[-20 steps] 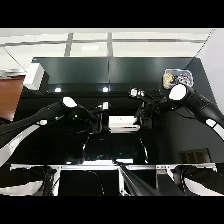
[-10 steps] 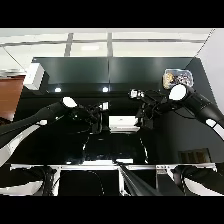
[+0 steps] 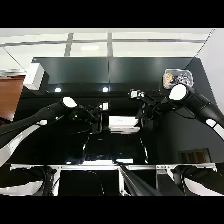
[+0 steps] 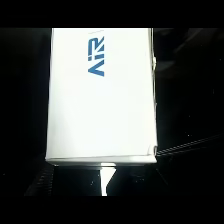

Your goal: Fold the box and place the chain.

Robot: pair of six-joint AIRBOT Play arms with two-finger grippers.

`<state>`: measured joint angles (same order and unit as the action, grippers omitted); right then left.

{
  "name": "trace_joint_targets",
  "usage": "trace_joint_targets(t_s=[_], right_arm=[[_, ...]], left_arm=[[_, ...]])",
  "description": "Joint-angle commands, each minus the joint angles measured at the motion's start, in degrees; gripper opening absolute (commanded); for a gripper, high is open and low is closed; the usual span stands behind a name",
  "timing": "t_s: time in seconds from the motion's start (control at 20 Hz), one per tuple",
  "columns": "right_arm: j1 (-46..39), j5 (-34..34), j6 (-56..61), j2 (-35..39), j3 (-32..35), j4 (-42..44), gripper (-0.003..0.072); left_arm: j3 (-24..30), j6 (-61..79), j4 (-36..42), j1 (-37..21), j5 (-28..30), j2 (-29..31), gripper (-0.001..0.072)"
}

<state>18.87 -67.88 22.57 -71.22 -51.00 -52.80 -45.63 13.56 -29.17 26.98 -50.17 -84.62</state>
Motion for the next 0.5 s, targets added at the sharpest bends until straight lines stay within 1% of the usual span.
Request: trace_joint_targets(t_s=[0.0,0.1,0.25,0.35,0.45], right_arm=[[1.5,0.5,1.0,0.0,0.2,-2.1,0.0457],[2.4,2.4,1.0,0.0,0.4,-2.2,0.0457],[2.0,2.2,2.9,0.1,0.1,-2.1,0.0457],[0.6,0.0,6.1,1.0,-1.1,-2.1,0.0457],[-2.3,-3.8,13.1,3.5,-2.4,-1.5,0.0457]], left_arm=[[-0.1,-0.1,0.0,0.0,0.2,0.0,0.0398],[-0.1,-0.1,0.1,0.0,0.2,0.0,0.0398],[-0.1,-0.1,0.0,0.0,0.2,0.0,0.0398],[-0.1,-0.1,0.1,0.0,0.2,0.0,0.0398],[-0.1,-0.1,0.1,0.0,0.2,0.0,0.0398]])
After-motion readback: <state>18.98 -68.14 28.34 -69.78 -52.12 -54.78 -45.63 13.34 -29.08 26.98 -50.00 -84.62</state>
